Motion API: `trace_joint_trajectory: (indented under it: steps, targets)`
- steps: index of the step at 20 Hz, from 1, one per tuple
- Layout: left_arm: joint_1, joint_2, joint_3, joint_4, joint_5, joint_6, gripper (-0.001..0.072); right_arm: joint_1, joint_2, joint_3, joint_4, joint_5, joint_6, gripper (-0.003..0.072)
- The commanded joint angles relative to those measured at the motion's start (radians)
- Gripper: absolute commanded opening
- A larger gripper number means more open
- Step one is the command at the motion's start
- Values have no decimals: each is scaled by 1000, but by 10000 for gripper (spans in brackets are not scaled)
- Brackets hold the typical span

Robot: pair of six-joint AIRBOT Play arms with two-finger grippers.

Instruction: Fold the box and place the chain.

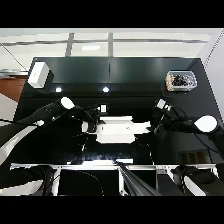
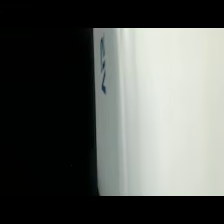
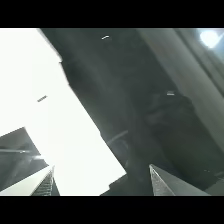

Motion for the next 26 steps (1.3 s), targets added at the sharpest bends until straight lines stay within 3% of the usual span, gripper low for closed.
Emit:
trace_joint_trajectory:
  steps: [1,6,10,26]
  targets:
    - [9,-1,0,5,2,-5,25,84,-8,-35,-7,-3,-58,697]
    - [10,-1,0,5,3,-5,26,180,-111,-35,2,-21,-121,697]
    - [10,-1,0,5,3,-5,26,269,-195,-34,3,-104,-144,697]
    - [10,-1,0,5,3,-5,26,420,-198,-29,98,-291,-143,697]
